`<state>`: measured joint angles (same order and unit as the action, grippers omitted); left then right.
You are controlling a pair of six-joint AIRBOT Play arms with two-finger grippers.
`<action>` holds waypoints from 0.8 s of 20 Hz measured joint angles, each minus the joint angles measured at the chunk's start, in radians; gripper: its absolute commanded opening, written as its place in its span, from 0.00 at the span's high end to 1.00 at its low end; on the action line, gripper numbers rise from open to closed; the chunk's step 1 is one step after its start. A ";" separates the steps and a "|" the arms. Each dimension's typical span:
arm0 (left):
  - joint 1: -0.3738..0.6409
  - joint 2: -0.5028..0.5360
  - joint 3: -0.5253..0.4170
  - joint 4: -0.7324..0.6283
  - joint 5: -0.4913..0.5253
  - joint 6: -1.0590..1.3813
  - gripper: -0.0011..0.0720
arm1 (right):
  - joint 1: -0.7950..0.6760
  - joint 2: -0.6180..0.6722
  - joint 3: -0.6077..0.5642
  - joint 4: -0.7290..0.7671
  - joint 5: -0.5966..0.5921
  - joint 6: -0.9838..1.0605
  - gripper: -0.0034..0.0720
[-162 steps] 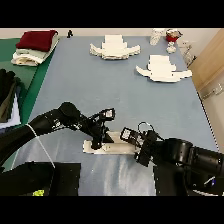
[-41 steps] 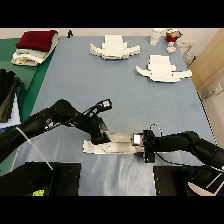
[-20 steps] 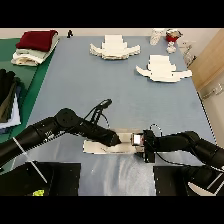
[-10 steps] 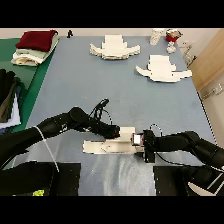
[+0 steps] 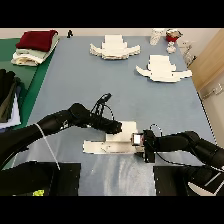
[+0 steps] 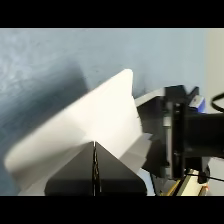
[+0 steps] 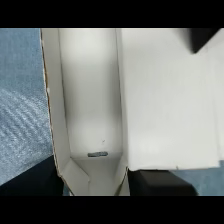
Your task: Fold the box.
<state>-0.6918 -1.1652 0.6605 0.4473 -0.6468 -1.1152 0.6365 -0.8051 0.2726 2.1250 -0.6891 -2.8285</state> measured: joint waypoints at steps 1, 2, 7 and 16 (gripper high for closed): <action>0.000 0.025 0.006 0.001 -0.006 0.019 0.97 | 0.000 0.000 0.000 0.000 0.000 0.000 0.35; -0.001 0.054 0.009 0.002 -0.012 0.032 0.97 | 0.000 0.000 0.000 0.000 0.000 0.000 0.35; -0.093 0.238 0.015 0.109 -0.028 0.034 0.97 | 0.000 0.000 0.000 0.000 0.000 0.000 0.35; -0.335 0.420 -0.009 0.648 -0.091 -0.218 0.97 | 0.000 0.000 0.000 0.000 0.000 0.000 0.35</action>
<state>-1.0267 -0.7456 0.6518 1.0954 -0.7376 -1.3331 0.6365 -0.8051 0.2726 2.1246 -0.6895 -2.8285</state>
